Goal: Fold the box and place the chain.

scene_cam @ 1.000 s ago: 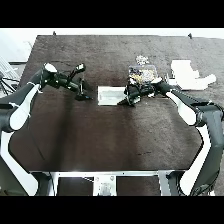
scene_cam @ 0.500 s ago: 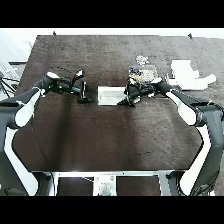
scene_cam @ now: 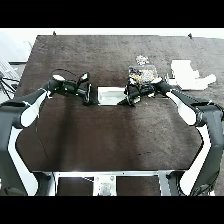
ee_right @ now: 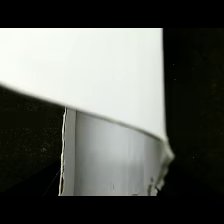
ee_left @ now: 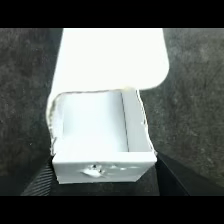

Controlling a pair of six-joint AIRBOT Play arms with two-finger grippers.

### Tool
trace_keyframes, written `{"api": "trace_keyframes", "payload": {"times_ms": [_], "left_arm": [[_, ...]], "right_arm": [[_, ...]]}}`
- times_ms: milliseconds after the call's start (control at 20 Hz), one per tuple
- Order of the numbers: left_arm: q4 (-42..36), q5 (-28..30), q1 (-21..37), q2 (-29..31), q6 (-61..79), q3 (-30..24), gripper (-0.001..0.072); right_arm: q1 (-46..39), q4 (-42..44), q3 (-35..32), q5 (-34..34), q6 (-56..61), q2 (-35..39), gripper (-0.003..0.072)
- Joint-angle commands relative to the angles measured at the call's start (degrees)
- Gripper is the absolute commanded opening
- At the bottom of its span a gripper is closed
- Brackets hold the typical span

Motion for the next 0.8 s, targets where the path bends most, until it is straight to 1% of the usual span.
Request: {"api": "trace_keyframes", "payload": {"times_ms": [0,100,250,450,750], "left_arm": [[-0.3,1.1,-0.5,-0.8,0.4,0.0,0.0720],[-0.3,1.5,-0.6,-0.9,0.4,0.0,0.0720],[-0.4,4.6,-1.4,-0.9,1.6,0.0,0.0720],[-0.4,5.8,-2.7,-0.9,1.9,0.0,0.0720],[-1.3,6.9,-3.9,-2.7,3.2,0.4,0.0720]], "right_arm": [[0.0,0.0,0.0,0.0,0.0,0.0,0.0416],[0.0,0.0,0.0,0.0,0.0,0.0,0.0416],[0.0,0.0,0.0,0.0,0.0,0.0,0.0416],[0.0,0.0,0.0,0.0,0.0,0.0,0.0416],[0.0,0.0,0.0,0.0,0.0,0.0,0.0416]]}}
